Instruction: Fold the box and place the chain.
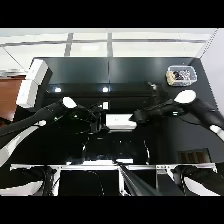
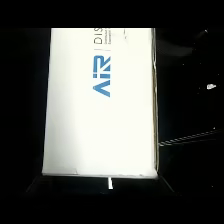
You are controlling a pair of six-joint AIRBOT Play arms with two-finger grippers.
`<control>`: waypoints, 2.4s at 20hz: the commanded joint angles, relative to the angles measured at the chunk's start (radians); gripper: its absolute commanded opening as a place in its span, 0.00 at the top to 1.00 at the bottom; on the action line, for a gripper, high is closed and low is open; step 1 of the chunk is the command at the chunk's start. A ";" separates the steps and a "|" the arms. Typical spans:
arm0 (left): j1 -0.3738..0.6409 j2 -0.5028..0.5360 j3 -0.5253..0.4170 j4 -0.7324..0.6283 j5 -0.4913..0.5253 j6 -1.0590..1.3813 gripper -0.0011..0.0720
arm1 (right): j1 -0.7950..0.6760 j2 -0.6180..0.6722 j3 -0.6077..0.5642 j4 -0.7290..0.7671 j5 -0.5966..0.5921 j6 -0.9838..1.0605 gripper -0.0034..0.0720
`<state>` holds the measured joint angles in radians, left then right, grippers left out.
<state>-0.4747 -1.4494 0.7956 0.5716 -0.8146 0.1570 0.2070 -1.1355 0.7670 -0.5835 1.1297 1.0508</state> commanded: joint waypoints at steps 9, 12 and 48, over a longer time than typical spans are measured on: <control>-0.079 0.167 0.090 0.048 -0.015 -0.237 0.01 | -0.373 0.340 0.009 -0.437 0.139 0.210 0.92; -0.164 0.060 0.212 0.062 -0.024 -0.377 0.01 | -0.373 0.340 0.009 -0.454 0.085 0.210 0.92; -0.242 -0.059 0.591 0.946 -0.513 -1.179 0.77 | -0.375 0.339 0.009 -0.475 0.055 0.210 0.92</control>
<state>-0.7605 -1.5505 1.3304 1.3636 -1.1683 -0.8314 -0.1673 -0.7967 0.7750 -1.0595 1.1824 1.2606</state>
